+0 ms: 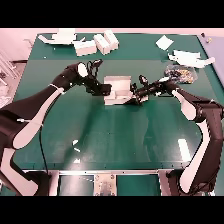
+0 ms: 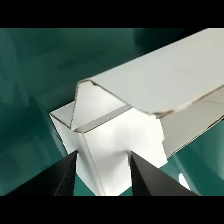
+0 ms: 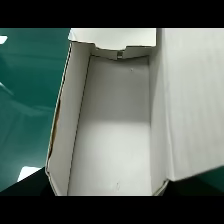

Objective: Fold the box and place the chain.

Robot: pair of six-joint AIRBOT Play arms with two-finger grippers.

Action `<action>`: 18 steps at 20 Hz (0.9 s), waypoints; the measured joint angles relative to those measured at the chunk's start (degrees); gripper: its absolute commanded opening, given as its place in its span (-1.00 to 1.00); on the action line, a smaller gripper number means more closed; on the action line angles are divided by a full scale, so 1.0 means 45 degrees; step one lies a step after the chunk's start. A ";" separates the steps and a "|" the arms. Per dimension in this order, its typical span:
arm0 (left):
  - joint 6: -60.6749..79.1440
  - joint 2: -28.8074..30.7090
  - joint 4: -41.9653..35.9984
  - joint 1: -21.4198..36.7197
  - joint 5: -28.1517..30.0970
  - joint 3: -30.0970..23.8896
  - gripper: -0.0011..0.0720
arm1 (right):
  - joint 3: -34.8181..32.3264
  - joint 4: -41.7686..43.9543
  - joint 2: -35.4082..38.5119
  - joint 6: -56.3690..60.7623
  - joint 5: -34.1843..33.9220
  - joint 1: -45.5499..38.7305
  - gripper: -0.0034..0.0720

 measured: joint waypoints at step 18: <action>-0.2113 0.0000 0.1676 -0.0670 0.0233 0.0010 0.11 | -0.0005 0.0000 0.0000 0.0005 0.0034 0.0005 0.37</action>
